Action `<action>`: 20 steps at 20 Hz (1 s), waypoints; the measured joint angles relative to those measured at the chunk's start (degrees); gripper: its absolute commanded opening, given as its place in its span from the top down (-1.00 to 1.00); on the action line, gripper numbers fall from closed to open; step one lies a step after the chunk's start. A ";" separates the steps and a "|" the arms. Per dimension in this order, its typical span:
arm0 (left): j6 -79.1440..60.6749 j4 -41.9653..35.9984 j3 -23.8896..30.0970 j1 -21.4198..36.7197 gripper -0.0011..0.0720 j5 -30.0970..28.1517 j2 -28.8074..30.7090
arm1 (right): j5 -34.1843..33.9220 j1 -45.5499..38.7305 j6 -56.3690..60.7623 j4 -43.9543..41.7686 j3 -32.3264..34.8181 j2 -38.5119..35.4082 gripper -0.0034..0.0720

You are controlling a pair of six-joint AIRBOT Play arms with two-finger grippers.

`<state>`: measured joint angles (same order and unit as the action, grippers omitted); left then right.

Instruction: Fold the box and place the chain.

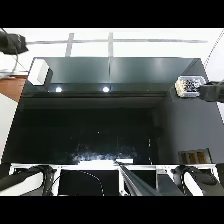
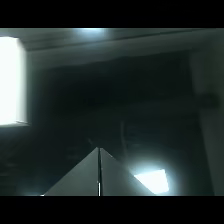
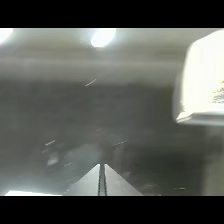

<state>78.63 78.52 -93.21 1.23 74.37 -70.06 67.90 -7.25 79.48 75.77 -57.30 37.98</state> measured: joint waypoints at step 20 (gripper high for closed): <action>11.37 0.48 53.46 -13.07 0.89 -25.94 33.79 | -21.07 -0.24 5.77 2.27 17.66 -5.62 0.81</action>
<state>90.00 79.00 -39.75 -11.84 48.42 -36.27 46.83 -7.49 85.25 78.04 -39.64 32.36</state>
